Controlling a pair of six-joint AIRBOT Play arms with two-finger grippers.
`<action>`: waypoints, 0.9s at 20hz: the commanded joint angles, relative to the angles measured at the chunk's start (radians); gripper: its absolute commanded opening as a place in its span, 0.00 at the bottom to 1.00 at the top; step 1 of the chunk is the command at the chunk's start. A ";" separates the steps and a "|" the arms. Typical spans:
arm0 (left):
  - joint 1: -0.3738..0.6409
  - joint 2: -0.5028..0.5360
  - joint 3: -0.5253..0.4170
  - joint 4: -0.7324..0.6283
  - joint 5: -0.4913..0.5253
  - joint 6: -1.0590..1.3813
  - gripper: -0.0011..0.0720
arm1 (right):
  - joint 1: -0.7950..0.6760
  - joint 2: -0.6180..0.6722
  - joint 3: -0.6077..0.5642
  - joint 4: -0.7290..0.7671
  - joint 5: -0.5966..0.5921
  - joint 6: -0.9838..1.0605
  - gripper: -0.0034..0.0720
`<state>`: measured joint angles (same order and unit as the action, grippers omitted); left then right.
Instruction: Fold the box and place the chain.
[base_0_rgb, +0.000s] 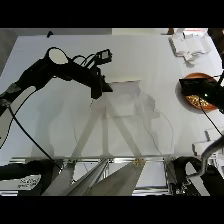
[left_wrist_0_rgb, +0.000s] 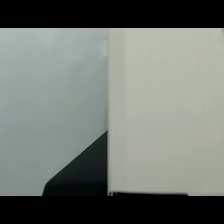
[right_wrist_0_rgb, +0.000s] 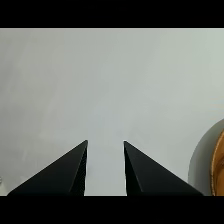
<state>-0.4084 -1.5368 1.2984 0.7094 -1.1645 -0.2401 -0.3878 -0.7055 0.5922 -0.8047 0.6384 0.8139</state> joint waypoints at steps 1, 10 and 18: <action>0.002 -0.079 -0.002 -0.006 0.060 0.106 0.02 | -0.001 0.001 0.001 0.000 0.000 0.000 0.39; 0.005 -0.283 -0.002 -0.200 0.076 0.405 0.02 | -0.001 0.001 0.001 0.000 0.000 0.000 0.39; 0.023 -0.316 -0.002 -0.171 0.089 0.426 0.02 | -0.001 0.001 0.001 0.000 0.000 0.000 0.39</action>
<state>-0.3927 -1.8435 1.2968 0.5232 -1.0801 0.1692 -0.3878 -0.7055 0.5922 -0.8047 0.6380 0.8139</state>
